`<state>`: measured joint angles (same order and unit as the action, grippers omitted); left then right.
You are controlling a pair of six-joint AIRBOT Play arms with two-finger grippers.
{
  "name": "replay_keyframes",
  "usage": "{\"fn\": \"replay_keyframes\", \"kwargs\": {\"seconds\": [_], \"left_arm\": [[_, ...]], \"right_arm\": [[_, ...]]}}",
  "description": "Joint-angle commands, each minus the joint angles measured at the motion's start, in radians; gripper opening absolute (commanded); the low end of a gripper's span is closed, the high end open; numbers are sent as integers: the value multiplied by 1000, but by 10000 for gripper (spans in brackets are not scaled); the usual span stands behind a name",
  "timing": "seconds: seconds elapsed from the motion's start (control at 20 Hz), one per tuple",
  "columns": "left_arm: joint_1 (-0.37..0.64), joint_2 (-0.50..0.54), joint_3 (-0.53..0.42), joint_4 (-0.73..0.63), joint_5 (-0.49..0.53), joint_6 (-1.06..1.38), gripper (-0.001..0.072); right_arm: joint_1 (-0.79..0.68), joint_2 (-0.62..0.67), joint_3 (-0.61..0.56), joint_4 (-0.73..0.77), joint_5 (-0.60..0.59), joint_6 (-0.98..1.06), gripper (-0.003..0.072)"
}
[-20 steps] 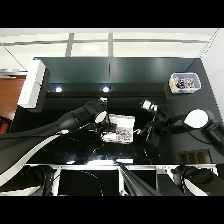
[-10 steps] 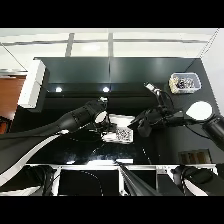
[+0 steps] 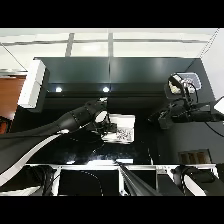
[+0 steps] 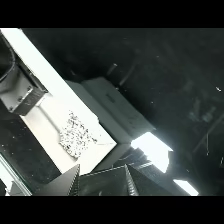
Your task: Fold the box and place the chain.
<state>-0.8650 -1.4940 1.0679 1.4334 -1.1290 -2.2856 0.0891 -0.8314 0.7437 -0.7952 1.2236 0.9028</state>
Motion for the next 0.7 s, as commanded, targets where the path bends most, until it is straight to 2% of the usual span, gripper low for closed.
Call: {"fn": "replay_keyframes", "kwargs": {"seconds": [0.0, 0.05, 0.1, 0.2, 0.35, 0.45, 0.55, 0.6, 0.65], "left_arm": [[-5, 1, 30, -13, -26, -48, 364], [-6, 1, 45, -13, -33, -48, 528], [-6, 5, 61, -12, -52, -31, 545], [-6, 39, 90, 16, -89, 59, 544], [-2, 168, 86, 132, -161, 126, 545], [27, 262, 32, 206, -203, 177, 545], [101, 357, -60, 197, -209, 285, 544], [144, 403, -109, 192, -183, 321, 544], [193, 459, -169, 180, -95, 335, 544]], "right_arm": [[-26, 8, 2, -10, 14, 3, 356], [-26, 8, 2, -11, 12, 3, 357], [-26, 8, 2, -11, 13, 3, 357], [-26, 8, 2, -11, 16, 3, 357], [-26, 8, 2, -19, 28, 3, 357], [-26, 8, 2, -28, 29, 3, 356], [-27, 8, 2, -29, 30, 3, 357], [-27, 8, 2, -29, 30, 5, 357], [-27, 8, 2, -29, 29, 6, 357]]}}
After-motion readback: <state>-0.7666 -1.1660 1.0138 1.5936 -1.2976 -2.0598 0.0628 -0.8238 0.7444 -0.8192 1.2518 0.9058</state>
